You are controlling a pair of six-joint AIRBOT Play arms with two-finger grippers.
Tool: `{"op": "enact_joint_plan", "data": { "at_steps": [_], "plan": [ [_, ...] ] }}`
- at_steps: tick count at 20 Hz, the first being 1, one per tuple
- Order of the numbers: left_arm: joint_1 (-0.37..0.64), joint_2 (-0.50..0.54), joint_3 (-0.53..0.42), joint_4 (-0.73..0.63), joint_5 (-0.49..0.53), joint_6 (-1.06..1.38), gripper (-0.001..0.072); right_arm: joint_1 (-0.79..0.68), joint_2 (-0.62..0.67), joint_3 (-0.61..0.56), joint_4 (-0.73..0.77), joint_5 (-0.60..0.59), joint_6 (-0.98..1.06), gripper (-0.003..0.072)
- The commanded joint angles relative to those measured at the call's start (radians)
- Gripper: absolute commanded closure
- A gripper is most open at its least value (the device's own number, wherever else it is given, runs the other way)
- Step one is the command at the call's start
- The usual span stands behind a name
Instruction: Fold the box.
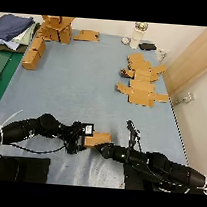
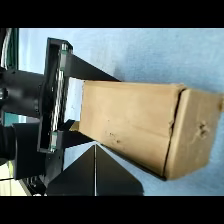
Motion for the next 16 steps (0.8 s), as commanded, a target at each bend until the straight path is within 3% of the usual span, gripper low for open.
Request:
{"op": "enact_joint_plan", "data": {
  "at_steps": [1, 16],
  "plan": [
    [0.0, 0.0, 0.0, 0.0, 0.0, 0.0, 0.0246, -0.001, -0.032, 0.002, -0.002, 0.044, 0.004, 0.0683],
    [0.0, 0.0, 0.0, 0.0, 0.0, 0.0, 0.0246, -0.031, -0.081, 0.002, -0.002, 0.05, 0.004, 0.0683]
  ]
}}
